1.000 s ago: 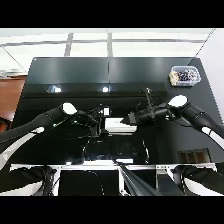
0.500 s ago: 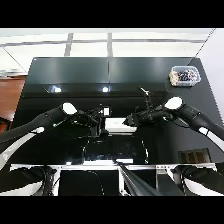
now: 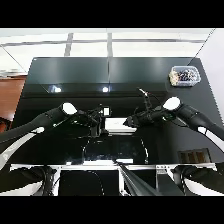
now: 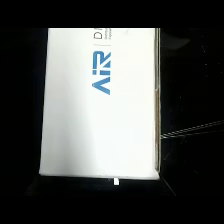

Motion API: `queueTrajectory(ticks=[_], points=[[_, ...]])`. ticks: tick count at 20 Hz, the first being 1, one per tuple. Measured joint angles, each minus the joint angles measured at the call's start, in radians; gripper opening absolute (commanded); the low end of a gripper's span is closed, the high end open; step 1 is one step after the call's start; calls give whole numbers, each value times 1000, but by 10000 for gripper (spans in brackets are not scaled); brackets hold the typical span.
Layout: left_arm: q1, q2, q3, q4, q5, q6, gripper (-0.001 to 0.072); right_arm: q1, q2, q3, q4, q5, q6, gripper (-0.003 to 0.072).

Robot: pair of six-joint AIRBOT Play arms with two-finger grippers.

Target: Fold the box and place the chain.

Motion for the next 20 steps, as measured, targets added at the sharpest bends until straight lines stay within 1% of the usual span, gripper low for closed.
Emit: queueTrajectory(ticks=[4,7,10,11,12,13,17,20], points=[[0,0,0,0,0,0,396,-18,13,11,-6,23,-35,16],[0,0,0,-2,0,-1,396,-72,66,49,-16,111,-66,16],[0,2,4,2,-2,-8,399,-171,139,89,-40,222,-48,16],[0,4,11,12,-8,-21,422,-208,163,97,-71,262,-26,15],[0,8,21,26,-13,-43,514,-245,186,102,-109,299,0,16],[0,15,33,46,-37,-72,711,-284,208,107,-156,332,28,16],[2,69,79,169,-114,-224,715,-391,260,114,-325,438,108,16],[11,151,99,247,-143,-311,708,-420,272,117,-376,468,132,16]])
